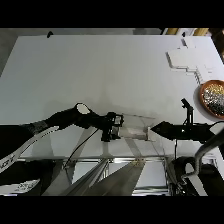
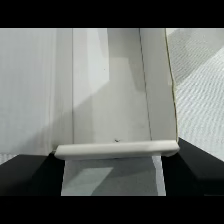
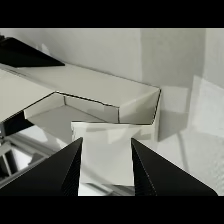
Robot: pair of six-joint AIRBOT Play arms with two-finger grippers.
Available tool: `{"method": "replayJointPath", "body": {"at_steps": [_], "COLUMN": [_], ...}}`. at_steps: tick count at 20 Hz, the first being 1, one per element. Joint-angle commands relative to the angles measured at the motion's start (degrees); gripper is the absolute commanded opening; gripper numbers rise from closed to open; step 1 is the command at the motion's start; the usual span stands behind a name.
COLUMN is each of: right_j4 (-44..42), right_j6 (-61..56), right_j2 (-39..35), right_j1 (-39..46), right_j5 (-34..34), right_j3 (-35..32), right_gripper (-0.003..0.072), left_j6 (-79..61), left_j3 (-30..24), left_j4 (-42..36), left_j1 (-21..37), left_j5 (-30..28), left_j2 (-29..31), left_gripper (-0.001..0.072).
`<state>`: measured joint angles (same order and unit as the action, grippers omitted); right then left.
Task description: Fold the box and place the chain.
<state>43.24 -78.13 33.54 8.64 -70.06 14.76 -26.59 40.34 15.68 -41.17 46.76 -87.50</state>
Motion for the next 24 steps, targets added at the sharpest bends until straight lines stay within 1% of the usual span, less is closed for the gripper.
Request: {"method": "replayJointPath", "body": {"at_steps": [1,5,8,11,12,14,16,17,19,21,24], "right_j4": [0.70,8.46,9.70,14.93,15.19,12.63,7.08,5.70,6.38,5.70,1.90], "right_j6": [0.85,0.31,-1.40,-4.79,-4.92,-4.94,-2.10,-1.01,-1.05,-1.09,-1.07], "right_j2": [0.00,0.00,0.37,2.21,2.38,2.45,2.51,2.60,3.37,4.35,4.63], "right_j1": [-0.02,0.00,0.00,-0.02,0.00,-0.02,-0.02,-0.02,-0.90,-4.09,-10.47], "right_j5": [0.50,-0.72,-0.63,-3.02,-3.43,-4.22,-4.09,-3.45,-2.29,0.50,5.97], "right_j3": [0.07,1.75,3.43,3.41,3.39,3.32,2.56,1.79,0.55,0.42,0.48], "right_gripper": [0.0345,0.0345,0.0337,0.0338,0.0338,0.0338,0.0338,0.0338,0.0341,0.0342,0.0342], "left_j6": [-0.02,-0.02,-0.02,-0.02,-0.04,-0.02,-0.02,-0.02,-0.02,-0.02,-0.02], "left_j3": [0.02,0.02,0.02,0.02,0.02,0.02,0.02,0.02,0.02,0.04,0.02], "left_j4": [0.00,0.00,0.00,0.00,0.00,0.00,0.00,0.00,0.00,0.00,0.00], "left_j1": [0.02,0.02,0.02,0.02,0.02,0.02,0.02,0.02,0.02,0.02,0.02], "left_j5": [-0.02,-0.02,0.00,0.00,0.00,0.00,-0.02,0.00,-0.02,-0.02,0.00], "left_j2": [-0.02,-0.02,-0.02,-0.02,-0.02,-0.02,-0.02,-0.02,-0.02,-0.02,-0.02], "left_gripper": [0.0210,0.0210,0.0210,0.0210,0.0210,0.0210,0.0210,0.0210,0.0210,0.0210,0.0210]}}
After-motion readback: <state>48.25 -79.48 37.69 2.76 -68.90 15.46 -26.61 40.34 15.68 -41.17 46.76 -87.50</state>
